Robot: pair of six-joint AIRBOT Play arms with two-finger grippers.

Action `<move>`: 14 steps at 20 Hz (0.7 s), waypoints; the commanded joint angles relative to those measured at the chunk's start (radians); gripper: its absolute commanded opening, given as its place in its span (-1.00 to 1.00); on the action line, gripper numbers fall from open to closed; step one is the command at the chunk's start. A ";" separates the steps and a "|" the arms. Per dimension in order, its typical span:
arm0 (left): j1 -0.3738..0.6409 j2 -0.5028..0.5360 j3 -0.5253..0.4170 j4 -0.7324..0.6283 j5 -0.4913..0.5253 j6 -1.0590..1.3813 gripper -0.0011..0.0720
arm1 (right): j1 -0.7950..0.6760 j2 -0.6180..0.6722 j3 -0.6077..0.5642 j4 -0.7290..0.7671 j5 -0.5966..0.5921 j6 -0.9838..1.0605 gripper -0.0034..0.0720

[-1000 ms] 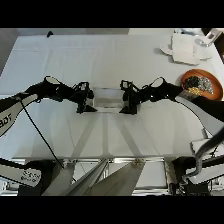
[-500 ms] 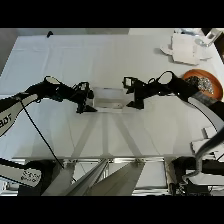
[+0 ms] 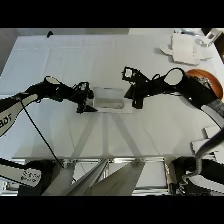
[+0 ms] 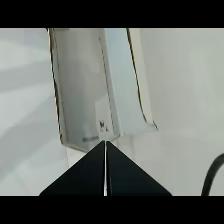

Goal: Fold the box and place the chain.

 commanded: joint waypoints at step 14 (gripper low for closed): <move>0.000 0.000 0.001 0.000 0.000 0.000 -0.55 | 0.026 -0.280 0.001 0.121 -0.332 0.307 -0.89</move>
